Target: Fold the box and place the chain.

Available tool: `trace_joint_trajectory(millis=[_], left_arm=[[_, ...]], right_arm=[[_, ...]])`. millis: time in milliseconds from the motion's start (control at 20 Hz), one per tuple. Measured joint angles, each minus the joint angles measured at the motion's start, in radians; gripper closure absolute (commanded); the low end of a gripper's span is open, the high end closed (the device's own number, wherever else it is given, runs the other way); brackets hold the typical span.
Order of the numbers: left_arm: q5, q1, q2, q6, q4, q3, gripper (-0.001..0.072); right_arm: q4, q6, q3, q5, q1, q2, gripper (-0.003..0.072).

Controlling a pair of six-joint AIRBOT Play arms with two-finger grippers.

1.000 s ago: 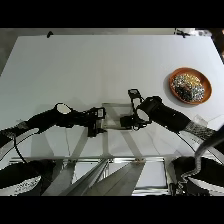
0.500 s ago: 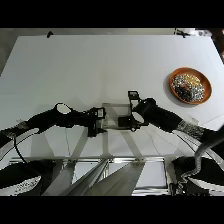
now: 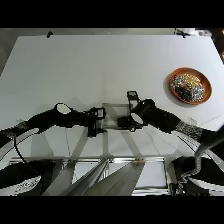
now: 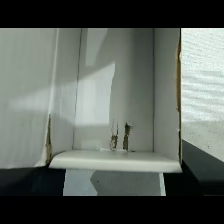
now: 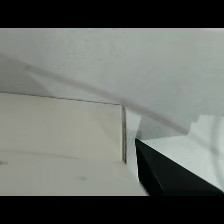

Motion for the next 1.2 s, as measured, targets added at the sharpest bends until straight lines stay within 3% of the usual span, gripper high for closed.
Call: trace_joint_trajectory(millis=[50,150,300,350,400,500,750,1000,1200], left_arm=[[0.000,0.000,0.000,0.000,0.000,0.000,0.0567],[0.000,0.000,0.000,0.000,0.000,0.000,0.0567],[-0.001,0.000,0.000,-0.005,-0.001,0.000,0.0567],[0.000,0.000,0.000,-0.005,-0.001,0.000,0.0567],[0.000,0.001,0.000,-0.004,-0.001,0.000,0.0567],[0.002,0.000,0.000,0.000,0.000,0.000,0.0567],[0.002,0.000,0.000,0.000,0.000,0.000,0.0567],[0.001,0.000,0.000,-0.001,0.000,0.000,0.0567],[0.000,0.000,0.000,-0.001,0.000,0.000,0.0567]], right_arm=[[-0.001,0.002,0.000,-0.006,0.000,0.000,0.0502],[-0.007,0.003,-0.001,-0.005,0.000,0.000,0.0676],[-0.005,0.003,-0.001,-0.011,0.000,0.000,0.0675],[-0.005,-0.001,-0.001,-0.014,0.000,0.000,0.0666],[-0.005,-0.006,-0.001,-0.016,0.000,0.001,0.0554],[0.005,-0.029,0.001,-0.037,0.000,0.011,0.0217],[-0.022,-0.091,0.001,0.048,0.000,0.093,0.0200],[-0.078,-0.163,0.010,0.179,-0.025,0.253,0.0202],[-0.152,-0.289,0.063,0.250,-0.211,0.352,0.0203]])
